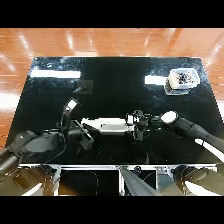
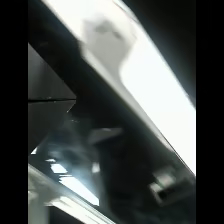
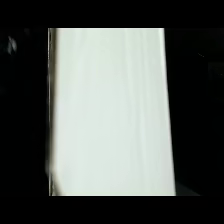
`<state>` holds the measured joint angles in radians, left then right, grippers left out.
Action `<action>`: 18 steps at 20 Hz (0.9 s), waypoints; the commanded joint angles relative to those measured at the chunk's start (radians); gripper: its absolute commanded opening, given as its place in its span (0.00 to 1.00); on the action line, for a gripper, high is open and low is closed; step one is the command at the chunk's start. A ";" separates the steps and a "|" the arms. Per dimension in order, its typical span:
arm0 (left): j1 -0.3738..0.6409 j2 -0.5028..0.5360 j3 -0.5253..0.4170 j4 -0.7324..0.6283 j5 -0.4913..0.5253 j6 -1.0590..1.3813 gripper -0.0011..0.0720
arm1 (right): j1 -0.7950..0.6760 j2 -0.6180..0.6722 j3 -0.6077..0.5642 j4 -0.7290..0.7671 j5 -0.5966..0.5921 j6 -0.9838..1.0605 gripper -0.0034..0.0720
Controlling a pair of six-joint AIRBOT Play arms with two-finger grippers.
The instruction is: Fold the box and place the chain.
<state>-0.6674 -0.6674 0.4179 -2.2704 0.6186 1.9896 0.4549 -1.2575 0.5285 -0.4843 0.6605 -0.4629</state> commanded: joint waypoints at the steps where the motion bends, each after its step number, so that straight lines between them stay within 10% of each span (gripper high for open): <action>1: -0.143 -0.097 -0.021 -0.025 -0.298 -0.012 0.04 | 0.000 0.000 0.000 0.000 0.000 0.000 0.78; 8: -0.201 -0.258 -0.019 -0.023 -0.787 -0.011 0.05 | 0.000 0.000 0.000 0.000 -0.001 0.003 0.78; 18: -0.195 -0.425 0.030 -0.017 -0.815 -0.012 0.04 | 0.000 0.000 0.000 0.000 0.000 0.003 0.78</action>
<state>-0.8658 -1.0603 0.4377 -2.2894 -0.1719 1.9785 0.4549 -1.2575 0.5285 -0.4835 0.6594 -0.4591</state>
